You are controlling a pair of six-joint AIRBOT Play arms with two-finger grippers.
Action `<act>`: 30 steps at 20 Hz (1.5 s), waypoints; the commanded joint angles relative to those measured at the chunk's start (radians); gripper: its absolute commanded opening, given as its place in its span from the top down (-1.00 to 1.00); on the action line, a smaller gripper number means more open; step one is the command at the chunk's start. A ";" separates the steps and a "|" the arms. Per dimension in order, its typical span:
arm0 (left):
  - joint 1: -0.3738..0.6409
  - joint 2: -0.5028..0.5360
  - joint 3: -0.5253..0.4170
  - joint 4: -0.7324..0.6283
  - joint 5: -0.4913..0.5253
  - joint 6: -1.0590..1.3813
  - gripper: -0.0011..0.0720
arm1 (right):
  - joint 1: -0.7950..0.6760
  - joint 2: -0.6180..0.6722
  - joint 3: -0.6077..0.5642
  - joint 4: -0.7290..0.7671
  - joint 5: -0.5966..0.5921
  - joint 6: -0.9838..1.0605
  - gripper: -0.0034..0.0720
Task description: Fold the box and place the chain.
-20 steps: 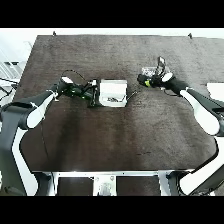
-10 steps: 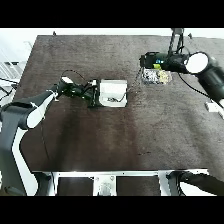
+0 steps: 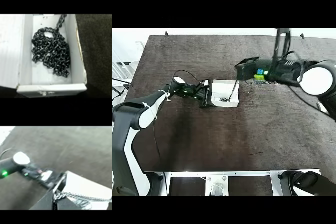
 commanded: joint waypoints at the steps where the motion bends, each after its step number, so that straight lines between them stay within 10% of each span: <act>1: -0.001 0.000 0.000 0.000 0.000 0.000 0.21 | 0.056 0.007 -0.051 -0.016 -0.064 0.093 0.88; 17: -0.001 0.000 0.000 0.000 0.001 0.000 0.21 | -0.001 -0.185 -0.106 -0.003 -0.430 0.204 0.87; 30: -0.001 0.000 0.000 0.000 0.001 0.000 0.21 | 0.020 -0.210 -0.140 0.075 -0.434 0.210 0.87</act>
